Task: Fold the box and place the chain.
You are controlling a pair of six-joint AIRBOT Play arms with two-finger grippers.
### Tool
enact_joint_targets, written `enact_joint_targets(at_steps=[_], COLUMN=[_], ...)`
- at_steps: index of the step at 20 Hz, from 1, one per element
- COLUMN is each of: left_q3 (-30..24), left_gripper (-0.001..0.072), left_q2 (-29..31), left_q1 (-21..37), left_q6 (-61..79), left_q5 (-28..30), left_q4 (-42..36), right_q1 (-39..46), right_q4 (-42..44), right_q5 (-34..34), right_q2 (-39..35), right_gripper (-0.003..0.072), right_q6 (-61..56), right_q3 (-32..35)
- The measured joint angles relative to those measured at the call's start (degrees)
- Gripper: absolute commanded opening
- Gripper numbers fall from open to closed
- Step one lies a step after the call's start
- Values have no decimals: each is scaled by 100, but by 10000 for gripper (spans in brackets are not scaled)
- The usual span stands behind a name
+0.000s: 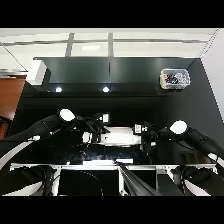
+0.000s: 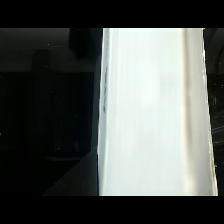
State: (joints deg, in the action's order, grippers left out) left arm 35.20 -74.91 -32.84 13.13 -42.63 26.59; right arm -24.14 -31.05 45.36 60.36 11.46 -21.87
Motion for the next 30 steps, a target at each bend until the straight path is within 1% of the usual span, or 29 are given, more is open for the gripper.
enact_joint_targets(at_steps=[7,10,19,20,21,26,27,29,30], left_q3=[0,0,0,2,0,2,0,-2,0], left_gripper=[24,25,25,24,25,29,51,327,354], left_q2=[0,0,0,0,0,0,0,7,22], left_q1=[0,-2,0,0,0,0,0,4,7], left_q6=[-7,-9,-13,-11,-9,-2,-2,-11,-68], left_q5=[9,13,48,46,48,48,48,39,33], left_q4=[-4,-7,-9,-9,-9,-9,-9,4,0], right_q1=[0,0,0,0,0,0,0,0,0], right_q4=[28,-179,-339,-343,-350,-363,-365,-367,-369], right_q5=[-179,-278,-468,-474,-492,-492,-476,-472,-472], right_q2=[203,234,256,256,256,256,256,256,256], right_gripper=[608,608,608,592,481,482,482,482,482], right_q6=[184,44,-175,-184,-184,-199,-199,-195,-195], right_q3=[13,15,17,17,17,17,17,17,17])
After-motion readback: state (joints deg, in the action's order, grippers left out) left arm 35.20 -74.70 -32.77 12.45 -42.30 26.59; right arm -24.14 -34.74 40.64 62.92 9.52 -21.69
